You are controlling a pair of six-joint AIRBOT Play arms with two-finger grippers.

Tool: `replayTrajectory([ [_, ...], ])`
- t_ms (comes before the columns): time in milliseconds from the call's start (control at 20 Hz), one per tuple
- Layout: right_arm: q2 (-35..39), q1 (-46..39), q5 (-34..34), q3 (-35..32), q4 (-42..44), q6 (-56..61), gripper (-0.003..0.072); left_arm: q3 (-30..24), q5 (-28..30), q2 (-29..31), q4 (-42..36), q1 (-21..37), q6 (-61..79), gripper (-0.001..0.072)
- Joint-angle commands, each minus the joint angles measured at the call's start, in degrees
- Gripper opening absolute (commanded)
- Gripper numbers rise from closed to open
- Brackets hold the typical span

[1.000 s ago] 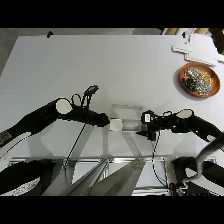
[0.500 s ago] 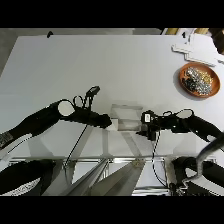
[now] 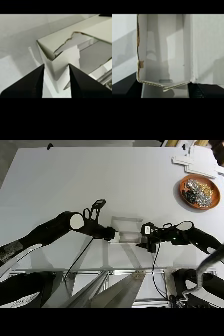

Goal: Fold the box and place the chain.

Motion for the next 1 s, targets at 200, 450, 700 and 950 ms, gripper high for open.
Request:
replayTrajectory([
  [200, 0.04, -0.02, 0.02, 0.04, 0.00, 0.02, 0.0411, 7.41, -7.15, -4.79, 16.61, -5.07, -20.04, 0.0337],
  [450, 0.04, 0.00, 0.02, 0.04, 0.00, 0.02, 0.0411, 15.65, -14.88, -10.82, 23.41, -7.89, -30.29, 0.0328],
  [700, 0.04, -0.02, 0.00, 0.04, 0.00, 0.02, 0.0411, 20.24, -16.15, -15.63, 23.58, -10.10, -36.63, 0.0273],
  [950, 0.04, 0.00, 0.02, 0.04, 0.00, 0.02, 0.0411, 23.98, -24.02, -18.38, 24.83, -10.21, -36.68, 0.0268],
])
